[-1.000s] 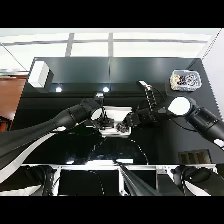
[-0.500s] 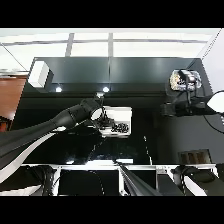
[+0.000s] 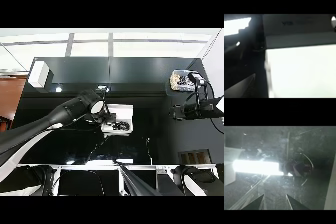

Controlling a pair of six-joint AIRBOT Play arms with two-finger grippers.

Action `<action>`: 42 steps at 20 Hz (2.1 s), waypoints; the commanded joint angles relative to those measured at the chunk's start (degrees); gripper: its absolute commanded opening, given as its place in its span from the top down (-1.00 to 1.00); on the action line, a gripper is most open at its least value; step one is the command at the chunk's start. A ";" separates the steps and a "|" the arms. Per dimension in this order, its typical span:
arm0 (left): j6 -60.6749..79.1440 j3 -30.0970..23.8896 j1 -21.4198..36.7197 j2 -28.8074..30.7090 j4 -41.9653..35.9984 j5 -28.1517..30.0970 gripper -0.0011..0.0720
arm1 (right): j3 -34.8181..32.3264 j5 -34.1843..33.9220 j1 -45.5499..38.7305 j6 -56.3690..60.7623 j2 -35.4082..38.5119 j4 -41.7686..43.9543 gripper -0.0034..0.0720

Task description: Fold the box and place the chain.

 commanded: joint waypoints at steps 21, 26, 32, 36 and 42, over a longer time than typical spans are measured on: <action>105.83 -32.92 33.94 24.48 -51.74 8.96 -0.99 | -0.31 -4.59 -0.13 0.07 0.02 -0.15 0.04; 123.08 -32.85 30.67 23.69 -51.52 13.99 -0.99 | -0.31 -4.35 -0.13 0.11 0.02 -0.13 0.04; 136.02 -30.75 30.58 16.70 -54.49 12.04 -1.00 | -0.42 -4.37 -0.13 0.13 0.00 0.09 0.04; 139.75 -30.67 28.06 9.92 -55.30 12.87 -1.00 | -0.42 -4.39 -0.13 0.13 0.00 0.09 0.04; 141.11 -29.79 24.96 4.81 -57.88 16.28 -0.99 | -0.42 -4.44 -0.13 0.13 0.00 0.07 0.04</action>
